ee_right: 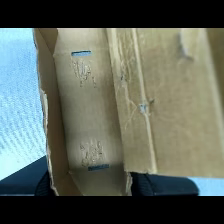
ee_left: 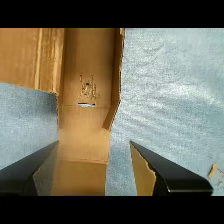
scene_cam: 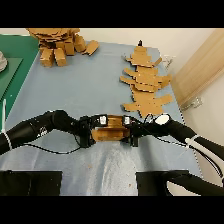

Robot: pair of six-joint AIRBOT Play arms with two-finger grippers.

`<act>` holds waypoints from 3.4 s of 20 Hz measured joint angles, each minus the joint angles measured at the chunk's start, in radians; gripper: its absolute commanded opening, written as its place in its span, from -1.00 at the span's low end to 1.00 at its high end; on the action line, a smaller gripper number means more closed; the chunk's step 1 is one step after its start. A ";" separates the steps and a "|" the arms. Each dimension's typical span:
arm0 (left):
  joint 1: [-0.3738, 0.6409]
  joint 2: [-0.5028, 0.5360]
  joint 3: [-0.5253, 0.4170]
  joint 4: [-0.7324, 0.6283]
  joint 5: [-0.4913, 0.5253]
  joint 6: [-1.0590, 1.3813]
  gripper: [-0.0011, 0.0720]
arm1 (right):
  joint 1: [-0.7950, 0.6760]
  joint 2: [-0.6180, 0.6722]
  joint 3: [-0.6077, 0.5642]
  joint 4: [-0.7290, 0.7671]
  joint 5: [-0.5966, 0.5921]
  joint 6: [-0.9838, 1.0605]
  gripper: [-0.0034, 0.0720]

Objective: Fold the box.

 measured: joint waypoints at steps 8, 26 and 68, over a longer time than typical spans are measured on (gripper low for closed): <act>-0.002 -0.053 0.039 -0.028 0.008 0.006 0.76 | 0.000 0.000 0.000 0.000 0.000 0.000 0.47; -0.044 -0.109 0.070 -0.039 0.015 0.003 -0.21 | 0.000 0.000 0.000 0.000 -0.004 0.000 0.47; -0.034 -0.109 0.101 0.121 -0.002 -0.088 0.35 | 0.000 0.000 0.000 0.000 0.000 0.000 0.47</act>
